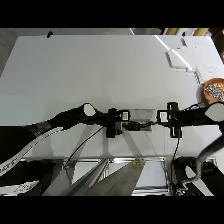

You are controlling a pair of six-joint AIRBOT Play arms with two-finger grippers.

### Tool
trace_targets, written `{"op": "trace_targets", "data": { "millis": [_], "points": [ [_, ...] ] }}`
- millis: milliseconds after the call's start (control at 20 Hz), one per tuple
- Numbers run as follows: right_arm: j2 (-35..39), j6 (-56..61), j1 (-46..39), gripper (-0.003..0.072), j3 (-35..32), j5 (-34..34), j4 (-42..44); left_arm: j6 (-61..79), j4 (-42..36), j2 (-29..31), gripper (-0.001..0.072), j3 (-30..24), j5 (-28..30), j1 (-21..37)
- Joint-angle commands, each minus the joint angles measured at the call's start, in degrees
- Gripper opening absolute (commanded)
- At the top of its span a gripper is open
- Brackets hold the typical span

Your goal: Fold the box and place the chain.

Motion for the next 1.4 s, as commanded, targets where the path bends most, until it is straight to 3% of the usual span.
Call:
{"op": "trace_targets", "data": {
  "millis": [0,300,450,550,700,950,1100,1350],
  "points": [
    [7.0,0.7,6.5,0.0013,0.0,-1.0,10.3,0.0,0.0,0.0,0.0132,0.0,0.0,0.0],
    [2.3,4.2,22.3,0.0014,0.0,-17.9,11.1,0.0,0.0,0.0,0.0132,0.0,0.0,0.0],
    [-4.1,5.1,23.9,0.0022,0.0,-20.5,11.0,0.0,0.0,0.0,0.0132,0.0,0.0,0.0],
    [-6.7,5.2,23.8,0.0139,0.0,-20.4,9.2,0.0,0.0,0.0,0.0132,0.0,0.0,0.0],
    [-4.4,5.2,18.5,0.0139,0.9,-16.2,4.9,0.0,0.0,0.0,0.0132,0.0,0.0,0.0],
    [-1.9,4.5,0.2,0.0129,0.8,-4.7,-4.6,0.0,0.0,0.0,0.0132,0.0,0.0,0.0],
    [-4.9,4.6,-4.1,0.0127,-1.2,-7.0,-6.8,0.0,0.0,0.0,0.0132,0.0,0.0,0.0],
    [-10.9,1.5,-2.3,0.0135,-6.3,-10.1,-7.0,0.0,0.0,0.0,0.0132,0.0,0.0,0.0]
  ]
}}
